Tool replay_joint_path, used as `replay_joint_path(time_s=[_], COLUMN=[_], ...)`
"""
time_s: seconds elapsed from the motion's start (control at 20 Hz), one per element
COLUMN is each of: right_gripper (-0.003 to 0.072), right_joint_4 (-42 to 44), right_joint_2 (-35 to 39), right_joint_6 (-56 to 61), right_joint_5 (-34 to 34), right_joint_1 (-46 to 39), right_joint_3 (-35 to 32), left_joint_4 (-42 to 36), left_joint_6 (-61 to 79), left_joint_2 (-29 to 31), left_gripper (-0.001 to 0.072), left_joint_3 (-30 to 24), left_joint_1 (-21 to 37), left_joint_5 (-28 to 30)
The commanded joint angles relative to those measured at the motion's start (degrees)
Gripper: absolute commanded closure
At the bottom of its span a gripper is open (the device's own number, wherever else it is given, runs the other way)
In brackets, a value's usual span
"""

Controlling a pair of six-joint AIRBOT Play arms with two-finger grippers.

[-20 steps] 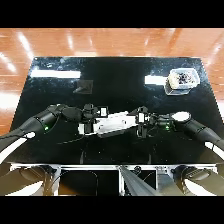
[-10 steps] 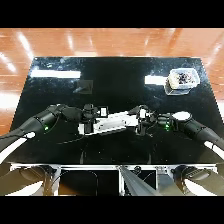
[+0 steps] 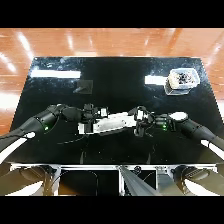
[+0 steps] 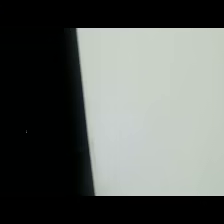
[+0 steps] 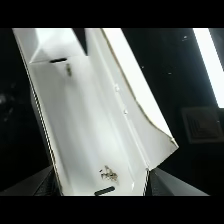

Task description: Fold the box and place the chain.

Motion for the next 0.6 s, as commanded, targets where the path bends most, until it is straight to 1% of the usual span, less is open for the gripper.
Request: replay_joint_path(time_s=[0.0, 0.2, 0.3, 0.4, 0.55], right_gripper=[-0.0034, -0.0034, -0.0034, -0.0034, -0.0034], right_joint_4=[-5.0, -5.7, -5.6, -5.6, -5.7], right_joint_2=[-0.1, -0.1, -0.1, -0.1, -0.1], right_joint_6=[-0.3, -0.2, 0.8, 2.2, 2.8], right_joint_5=[1.7, 1.4, 0.2, -2.2, -2.3], right_joint_1=[0.4, 0.4, 0.4, 0.4, 0.5], right_joint_3=[0.2, 0.2, 0.2, 0.2, 0.2], left_joint_4=[2.5, 2.5, 2.5, 2.4, 2.2], left_joint_6=[0.0, 0.0, 0.0, 0.0, 0.0], left_joint_2=[-1.2, -6.7, -8.3, -8.3, -8.3], left_gripper=[0.0688, 0.0688, 0.0689, 0.0688, 0.0688], left_joint_3=[1.5, 8.1, 10.5, 10.8, 10.8], left_joint_1=[0.1, 0.0, 0.0, 0.0, 0.0], left_joint_5=[0.8, 7.7, 9.3, 10.1, 12.2])
